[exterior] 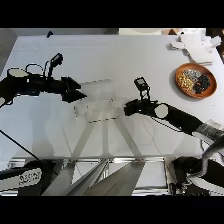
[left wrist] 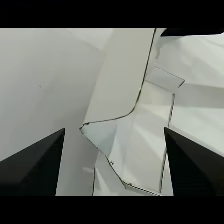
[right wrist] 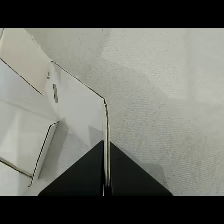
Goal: Fold the box and place the chain.
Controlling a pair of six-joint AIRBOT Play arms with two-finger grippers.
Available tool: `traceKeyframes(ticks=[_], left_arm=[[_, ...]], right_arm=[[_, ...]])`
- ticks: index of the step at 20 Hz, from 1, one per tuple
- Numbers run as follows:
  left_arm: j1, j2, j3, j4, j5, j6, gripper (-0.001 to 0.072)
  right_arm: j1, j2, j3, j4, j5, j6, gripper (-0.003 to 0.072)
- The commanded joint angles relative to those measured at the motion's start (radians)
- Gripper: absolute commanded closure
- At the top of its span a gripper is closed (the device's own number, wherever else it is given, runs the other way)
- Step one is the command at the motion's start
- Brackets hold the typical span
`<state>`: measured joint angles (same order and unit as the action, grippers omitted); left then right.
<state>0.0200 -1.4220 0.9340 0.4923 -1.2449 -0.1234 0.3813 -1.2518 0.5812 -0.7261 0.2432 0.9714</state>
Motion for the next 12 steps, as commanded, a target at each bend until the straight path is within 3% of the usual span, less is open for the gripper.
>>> traceKeyframes(ticks=[1,4,11,12], left_arm=[[-0.018,-0.051,0.001,-0.007,0.052,0.016,0.0014],[-0.035,-0.095,0.001,-0.01,0.128,0.024,0.0013],[-0.072,-0.168,0.002,-0.09,0.161,0.153,0.0021],[-0.074,-0.176,0.002,-0.107,0.162,0.163,0.0093]], right_arm=[[0.001,0.001,0.0,0.0,0.0,0.0,0.0677],[0.001,0.001,0.0,0.0,0.0,0.0,0.0677],[0.001,0.001,0.0,0.0,0.0,0.0,0.0677],[0.001,0.001,0.0,0.0,0.001,0.0,0.0677]])
